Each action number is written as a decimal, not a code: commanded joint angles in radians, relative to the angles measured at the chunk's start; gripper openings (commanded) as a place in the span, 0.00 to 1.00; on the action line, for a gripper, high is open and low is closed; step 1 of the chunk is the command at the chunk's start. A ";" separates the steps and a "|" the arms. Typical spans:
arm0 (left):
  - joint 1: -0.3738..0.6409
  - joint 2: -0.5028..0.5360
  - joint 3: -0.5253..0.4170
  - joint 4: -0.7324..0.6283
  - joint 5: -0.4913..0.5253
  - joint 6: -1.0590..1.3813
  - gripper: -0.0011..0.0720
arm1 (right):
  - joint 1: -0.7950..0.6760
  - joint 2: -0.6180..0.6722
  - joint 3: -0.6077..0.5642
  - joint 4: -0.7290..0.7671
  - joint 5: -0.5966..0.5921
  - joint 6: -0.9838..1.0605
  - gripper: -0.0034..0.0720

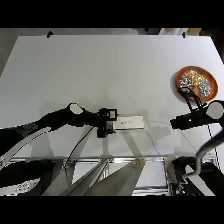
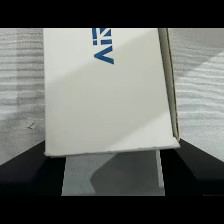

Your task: Fold the box and place the chain.

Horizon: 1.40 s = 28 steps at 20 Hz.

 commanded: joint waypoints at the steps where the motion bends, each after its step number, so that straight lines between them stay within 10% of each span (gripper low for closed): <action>1: 0.000 0.001 0.000 0.000 0.000 0.000 0.30 | 0.000 0.001 0.000 -0.002 0.001 0.002 0.07; 16: 0.006 0.014 0.000 0.002 -0.017 -0.004 0.30 | 0.000 0.001 0.000 -0.002 0.001 0.002 0.07; 28: 0.431 0.637 0.000 0.414 -0.095 -0.791 0.30 | 0.000 0.001 0.000 -0.002 0.001 0.002 0.07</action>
